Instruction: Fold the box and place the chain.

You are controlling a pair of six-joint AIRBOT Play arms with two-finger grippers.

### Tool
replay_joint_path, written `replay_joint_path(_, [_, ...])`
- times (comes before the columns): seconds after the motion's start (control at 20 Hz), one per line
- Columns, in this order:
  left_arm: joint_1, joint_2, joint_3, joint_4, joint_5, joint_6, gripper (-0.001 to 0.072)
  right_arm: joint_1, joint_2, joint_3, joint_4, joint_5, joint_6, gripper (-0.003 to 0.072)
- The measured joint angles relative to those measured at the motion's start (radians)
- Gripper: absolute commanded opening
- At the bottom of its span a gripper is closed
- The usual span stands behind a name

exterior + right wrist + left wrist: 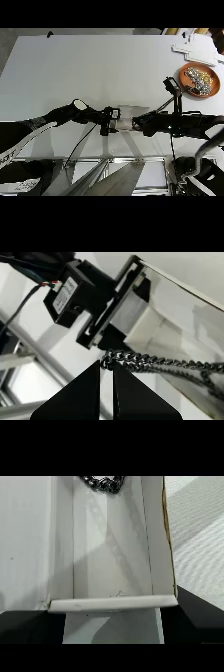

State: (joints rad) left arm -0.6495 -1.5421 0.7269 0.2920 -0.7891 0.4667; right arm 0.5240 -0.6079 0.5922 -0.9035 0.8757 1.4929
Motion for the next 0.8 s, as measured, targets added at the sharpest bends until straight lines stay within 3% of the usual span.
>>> replay_joint_path(0.3, [0.0,0.0,0.0,0.0,0.0,0.0,0.0169,0.066,-0.113,0.0,-0.012,-0.027,0.002,0.0031])
replay_joint_path(0.4, [0.0,0.0,0.0,0.0,0.0,0.0,0.0169,0.082,-0.159,0.0,-0.028,-0.031,0.003,0.0191])
replay_joint_path(0.45, [0.0,0.0,0.0,0.0,0.0,0.0,0.0169,0.089,-0.178,0.0,-0.038,-0.032,0.002,0.0202])
replay_joint_path(0.75, [0.0,0.0,0.0,0.0,0.0,0.0,0.0169,0.025,-0.196,0.051,-0.1,0.019,-0.084,0.0199])
replay_joint_path(0.8, [0.0,0.0,0.0,0.0,0.0,0.0,0.0169,-0.009,-0.184,0.069,-0.105,0.044,-0.136,0.0162])
